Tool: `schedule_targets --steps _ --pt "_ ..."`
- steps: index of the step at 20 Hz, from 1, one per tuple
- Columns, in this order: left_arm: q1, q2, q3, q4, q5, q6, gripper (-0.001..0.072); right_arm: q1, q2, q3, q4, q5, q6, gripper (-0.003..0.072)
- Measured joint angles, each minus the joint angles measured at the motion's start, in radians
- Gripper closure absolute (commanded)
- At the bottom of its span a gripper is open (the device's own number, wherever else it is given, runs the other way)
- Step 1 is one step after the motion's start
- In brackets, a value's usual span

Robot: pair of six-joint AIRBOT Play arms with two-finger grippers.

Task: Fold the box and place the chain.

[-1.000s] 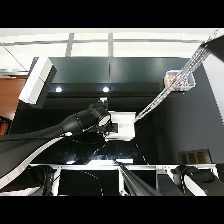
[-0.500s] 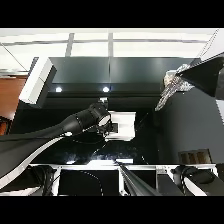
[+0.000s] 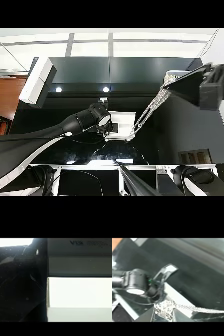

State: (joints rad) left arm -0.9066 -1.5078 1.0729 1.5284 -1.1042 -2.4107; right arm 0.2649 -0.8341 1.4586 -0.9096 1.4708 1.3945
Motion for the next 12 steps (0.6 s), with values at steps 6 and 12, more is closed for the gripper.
schedule_targets --steps 6,12 --pt "0.000 0.000 0.000 0.000 0.000 0.000 0.0678 0.044 -0.001 -0.147 0.069 -0.101 -0.012 0.0681" --pt "0.000 0.000 0.000 0.000 0.000 0.000 0.0678 0.055 -0.002 -0.191 0.084 -0.145 -0.015 0.0681"
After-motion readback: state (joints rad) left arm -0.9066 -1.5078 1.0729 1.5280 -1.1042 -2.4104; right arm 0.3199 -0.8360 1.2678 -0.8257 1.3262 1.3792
